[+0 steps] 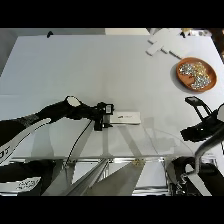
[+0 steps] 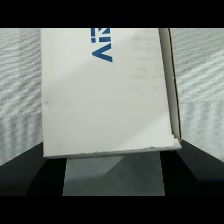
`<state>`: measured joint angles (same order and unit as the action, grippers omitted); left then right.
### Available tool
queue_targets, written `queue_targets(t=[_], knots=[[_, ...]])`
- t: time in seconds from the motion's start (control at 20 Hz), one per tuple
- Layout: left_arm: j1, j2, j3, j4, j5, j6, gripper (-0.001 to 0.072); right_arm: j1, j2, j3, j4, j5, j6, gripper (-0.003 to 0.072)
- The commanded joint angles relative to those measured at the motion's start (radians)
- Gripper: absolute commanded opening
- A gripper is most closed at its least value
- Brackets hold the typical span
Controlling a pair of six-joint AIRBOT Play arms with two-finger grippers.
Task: Fold the box and place the chain.
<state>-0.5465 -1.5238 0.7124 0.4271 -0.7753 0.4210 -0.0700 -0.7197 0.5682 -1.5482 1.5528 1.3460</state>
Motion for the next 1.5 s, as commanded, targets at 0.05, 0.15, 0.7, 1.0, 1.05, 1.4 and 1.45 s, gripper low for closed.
queue_targets(t=[0.05,0.15,0.7,1.0,1.05,1.4,1.45], knots=[[0.0,0.001,0.0,0.0,0.0,0.0,0.0012,-0.001,0.0,0.0,0.001,0.0,0.0,0.0016],[0.0,0.001,0.0,-0.007,0.004,0.002,0.0012,-0.001,0.0,0.0,0.0,0.0,0.0,0.0016],[-0.004,0.001,0.0,-0.064,-0.008,-0.001,0.0012,-0.001,0.0,0.0,0.001,0.0,0.0,0.0016],[0.018,0.046,0.0,-0.067,0.066,-0.082,0.0004,-0.001,0.0,0.0,0.001,0.0,0.0,0.0016],[0.04,0.078,0.0,-0.067,0.09,-0.139,0.0004,-0.001,0.0,0.0,0.0,0.0,0.0,0.0016],[0.367,0.325,0.0,0.178,0.159,-0.618,0.0002,-0.001,0.0,0.0,0.001,0.0,0.0,0.0016],[0.427,0.345,0.0,0.254,0.157,-0.731,0.0002,-0.001,0.0,0.0,0.001,0.0,0.0,0.0016]])
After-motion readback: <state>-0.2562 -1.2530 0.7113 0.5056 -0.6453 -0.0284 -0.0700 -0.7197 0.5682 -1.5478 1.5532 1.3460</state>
